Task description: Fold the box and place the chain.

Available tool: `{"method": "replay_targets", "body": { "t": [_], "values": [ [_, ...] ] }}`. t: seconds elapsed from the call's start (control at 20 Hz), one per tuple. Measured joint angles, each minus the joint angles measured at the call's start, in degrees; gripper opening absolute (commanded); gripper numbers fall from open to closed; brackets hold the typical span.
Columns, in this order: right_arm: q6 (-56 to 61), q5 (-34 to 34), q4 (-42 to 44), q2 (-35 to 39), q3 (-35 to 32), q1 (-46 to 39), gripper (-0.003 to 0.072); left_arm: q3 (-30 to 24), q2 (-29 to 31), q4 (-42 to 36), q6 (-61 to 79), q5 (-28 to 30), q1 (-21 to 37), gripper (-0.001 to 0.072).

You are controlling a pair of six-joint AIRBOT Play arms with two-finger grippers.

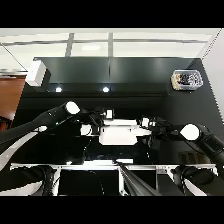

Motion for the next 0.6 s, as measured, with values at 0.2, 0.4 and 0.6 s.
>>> {"method": "replay_targets", "body": {
  "t": [0.2, 0.4, 0.6],
  "values": [
    [-0.6, -0.2, 0.4, -0.4, -0.2, 0.0, 0.0713, 0.1, -0.9, -0.3, 0.4, 0.4, -0.1, 0.0025],
    [-0.8, -0.2, 0.5, -1.6, -0.2, 0.0, 0.0713, 0.3, -1.2, 0.0, -0.5, 1.6, -0.1, 0.0025],
    [-2.8, -0.2, 1.5, -3.7, -0.2, 0.1, 0.0713, 0.3, -1.2, 0.8, -1.0, 1.9, -0.1, 0.0025]
  ]
}}
